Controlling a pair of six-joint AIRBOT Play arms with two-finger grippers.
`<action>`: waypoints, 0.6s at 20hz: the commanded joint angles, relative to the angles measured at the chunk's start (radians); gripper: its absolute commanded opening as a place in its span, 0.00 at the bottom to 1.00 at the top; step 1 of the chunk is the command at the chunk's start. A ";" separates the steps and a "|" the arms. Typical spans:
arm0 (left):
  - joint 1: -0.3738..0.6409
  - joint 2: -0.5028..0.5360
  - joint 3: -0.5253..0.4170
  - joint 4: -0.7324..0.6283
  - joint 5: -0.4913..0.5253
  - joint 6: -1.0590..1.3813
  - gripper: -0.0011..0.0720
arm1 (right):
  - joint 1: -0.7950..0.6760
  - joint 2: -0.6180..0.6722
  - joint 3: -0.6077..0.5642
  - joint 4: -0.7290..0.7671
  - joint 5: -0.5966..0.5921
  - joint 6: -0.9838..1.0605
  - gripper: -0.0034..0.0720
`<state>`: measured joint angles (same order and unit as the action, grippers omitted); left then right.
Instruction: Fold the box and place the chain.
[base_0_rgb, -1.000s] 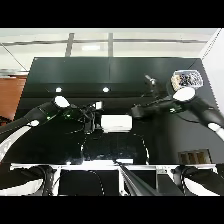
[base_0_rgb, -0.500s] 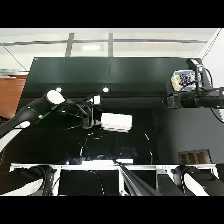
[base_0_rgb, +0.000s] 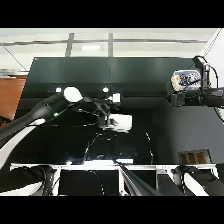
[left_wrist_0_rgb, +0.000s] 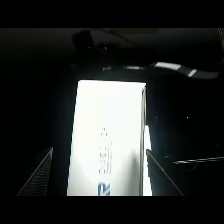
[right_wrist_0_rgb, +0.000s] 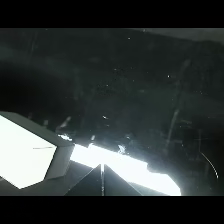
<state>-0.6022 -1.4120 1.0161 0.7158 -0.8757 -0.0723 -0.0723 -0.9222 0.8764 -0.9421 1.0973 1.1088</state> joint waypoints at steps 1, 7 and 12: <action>-0.034 -0.104 0.091 0.059 -0.068 -0.113 1.00 | -0.001 0.001 0.001 -0.001 0.002 0.003 0.07; -0.027 -0.112 0.093 0.075 -0.097 -0.119 1.00 | -0.001 0.001 0.001 -0.002 -0.003 0.003 0.07; -0.027 -0.113 0.093 0.095 -0.098 -0.119 1.00 | -0.001 0.001 0.001 -0.002 -0.003 0.003 0.07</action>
<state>-0.6289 -1.5219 1.1072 0.8001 -0.9649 -0.1883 -0.0723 -0.9222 0.8764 -0.9436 1.0946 1.1118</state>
